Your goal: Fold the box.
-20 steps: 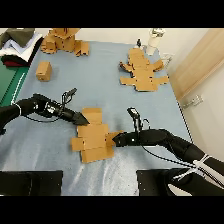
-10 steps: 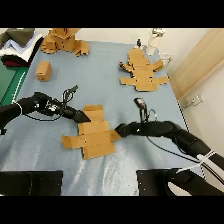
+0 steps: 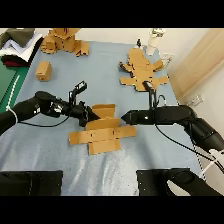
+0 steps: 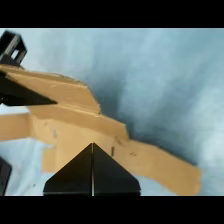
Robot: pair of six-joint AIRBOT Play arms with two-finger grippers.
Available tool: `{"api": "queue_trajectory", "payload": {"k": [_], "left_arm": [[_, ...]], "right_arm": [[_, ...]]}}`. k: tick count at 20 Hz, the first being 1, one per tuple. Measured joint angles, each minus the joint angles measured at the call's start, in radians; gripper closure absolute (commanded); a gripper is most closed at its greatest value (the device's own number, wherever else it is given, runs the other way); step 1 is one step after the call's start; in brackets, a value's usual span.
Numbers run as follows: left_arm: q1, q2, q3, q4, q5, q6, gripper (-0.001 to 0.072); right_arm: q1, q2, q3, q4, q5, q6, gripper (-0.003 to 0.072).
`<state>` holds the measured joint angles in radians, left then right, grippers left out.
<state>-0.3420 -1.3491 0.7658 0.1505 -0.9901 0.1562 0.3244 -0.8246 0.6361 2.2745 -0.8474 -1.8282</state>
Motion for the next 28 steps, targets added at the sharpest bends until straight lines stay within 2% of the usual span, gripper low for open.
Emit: {"api": "queue_trajectory", "payload": {"k": [5,13,20,22,26,28], "left_arm": [[-0.025,0.024,-0.097,-0.07,-0.018,0.178,0.0694],[-0.128,0.031,-0.124,-0.023,0.032,0.275,0.0694],[-0.142,0.105,-0.143,-0.19,0.09,0.403,0.0694],[-0.145,0.116,-0.164,-0.214,0.113,0.418,0.0694],[-0.144,0.125,-0.195,-0.229,0.145,0.436,0.0694],[-0.144,0.126,-0.205,-0.231,0.161,0.441,0.0694]], "right_arm": [[0.06,-0.017,-0.048,-0.029,0.004,0.078,0.0684],[0.075,-0.023,-0.08,-0.049,0.031,0.12,0.0684],[0.076,-0.019,-0.084,-0.07,0.059,0.134,0.0684],[0.078,-0.009,-0.082,-0.146,0.071,0.192,0.0684],[0.071,0.019,-0.078,-0.459,0.109,0.446,0.0684],[0.07,0.027,-0.076,-0.557,0.103,0.529,0.0684]]}}
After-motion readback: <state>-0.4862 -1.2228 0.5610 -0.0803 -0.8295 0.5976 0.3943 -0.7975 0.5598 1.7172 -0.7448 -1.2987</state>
